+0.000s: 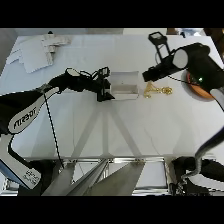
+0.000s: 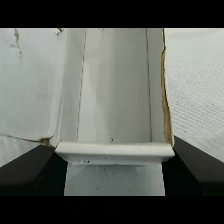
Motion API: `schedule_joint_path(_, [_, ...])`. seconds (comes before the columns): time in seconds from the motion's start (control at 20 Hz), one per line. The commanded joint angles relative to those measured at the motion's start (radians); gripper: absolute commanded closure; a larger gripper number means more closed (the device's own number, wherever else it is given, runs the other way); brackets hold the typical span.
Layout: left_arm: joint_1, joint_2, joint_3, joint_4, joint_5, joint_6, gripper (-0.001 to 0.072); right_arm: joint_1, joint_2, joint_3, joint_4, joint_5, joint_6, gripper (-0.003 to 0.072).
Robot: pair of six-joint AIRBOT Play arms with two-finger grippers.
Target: Fold the box and place the chain.
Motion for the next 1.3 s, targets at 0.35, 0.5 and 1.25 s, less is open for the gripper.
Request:
schedule_joint_path(0.35, [0.0,0.0,0.0,0.0,0.0,0.0,0.0432,0.205,-0.132,0.0,0.01,-0.142,0.0,0.0677])
schedule_joint_path(0.5, [0.0,0.0,0.0,0.0,0.0,0.0,0.0432,0.21,-0.195,0.0,0.013,-0.117,0.001,0.0676])
schedule_joint_path(1.25, [0.0,0.0,0.0,0.0,0.0,0.0,0.0432,0.141,-0.064,0.0,-0.005,-0.026,-0.111,0.0306])
